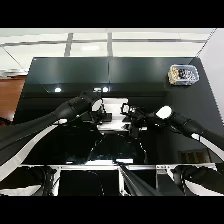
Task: Fold the box and place the chain.
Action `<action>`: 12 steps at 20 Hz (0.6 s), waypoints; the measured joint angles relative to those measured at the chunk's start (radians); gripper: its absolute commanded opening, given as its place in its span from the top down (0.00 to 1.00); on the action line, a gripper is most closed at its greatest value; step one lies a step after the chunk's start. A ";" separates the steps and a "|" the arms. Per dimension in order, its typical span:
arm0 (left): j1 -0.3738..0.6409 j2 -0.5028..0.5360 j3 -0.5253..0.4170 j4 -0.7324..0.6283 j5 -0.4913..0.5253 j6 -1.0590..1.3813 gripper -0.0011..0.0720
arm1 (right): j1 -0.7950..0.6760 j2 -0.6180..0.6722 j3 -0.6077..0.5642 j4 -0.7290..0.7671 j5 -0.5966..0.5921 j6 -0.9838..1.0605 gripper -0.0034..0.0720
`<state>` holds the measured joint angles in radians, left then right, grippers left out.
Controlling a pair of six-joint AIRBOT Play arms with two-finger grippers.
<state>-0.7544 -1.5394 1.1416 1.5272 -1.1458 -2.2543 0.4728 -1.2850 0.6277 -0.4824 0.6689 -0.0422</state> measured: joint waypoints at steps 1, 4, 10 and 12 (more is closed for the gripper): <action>0.000 0.000 0.000 0.000 -0.002 0.000 0.94 | 0.000 0.000 0.000 0.000 -0.001 0.017 0.35; 0.000 -0.001 0.000 0.001 -0.007 0.000 0.94 | 0.000 0.000 0.000 -0.001 -0.002 0.051 0.68; 0.000 -0.001 0.000 -0.002 0.002 0.000 0.94 | -0.065 0.066 0.015 -0.112 0.072 0.331 0.93; 0.000 -0.001 0.000 -0.002 0.001 0.000 0.94 | -0.162 0.134 0.033 -0.203 0.154 0.554 0.93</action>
